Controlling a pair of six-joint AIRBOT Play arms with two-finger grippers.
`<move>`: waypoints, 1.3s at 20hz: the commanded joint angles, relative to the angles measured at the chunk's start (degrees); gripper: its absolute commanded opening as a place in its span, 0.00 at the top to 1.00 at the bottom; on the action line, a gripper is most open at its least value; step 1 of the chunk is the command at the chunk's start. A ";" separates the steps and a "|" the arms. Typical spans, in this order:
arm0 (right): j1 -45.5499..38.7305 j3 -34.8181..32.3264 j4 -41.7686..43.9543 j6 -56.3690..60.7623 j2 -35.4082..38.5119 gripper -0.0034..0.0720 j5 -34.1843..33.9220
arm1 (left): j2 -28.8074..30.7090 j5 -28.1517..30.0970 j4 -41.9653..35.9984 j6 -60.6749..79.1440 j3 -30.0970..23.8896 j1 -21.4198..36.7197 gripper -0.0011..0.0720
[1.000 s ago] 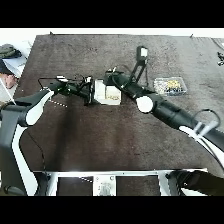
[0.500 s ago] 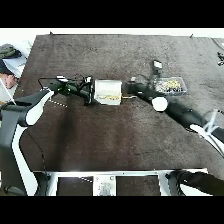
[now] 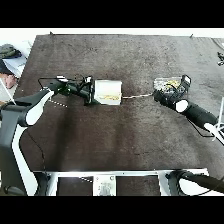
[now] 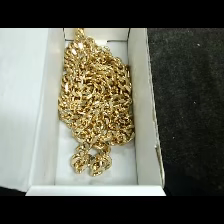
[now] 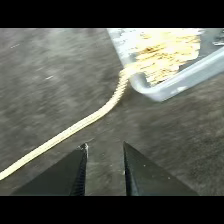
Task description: Fold the box and place the chain.
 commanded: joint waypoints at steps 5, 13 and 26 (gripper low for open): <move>-0.87 10.08 1.95 0.02 -12.57 0.57 -1.25 | -0.02 0.02 0.02 0.02 -0.02 0.07 0.60; 1.90 15.45 5.22 -0.04 -15.23 0.97 0.17 | 0.00 0.02 0.02 0.02 -0.02 0.04 0.61; 32.28 16.04 2.01 0.48 6.10 0.96 -12.98 | 0.00 0.00 0.02 0.02 -0.02 0.07 0.60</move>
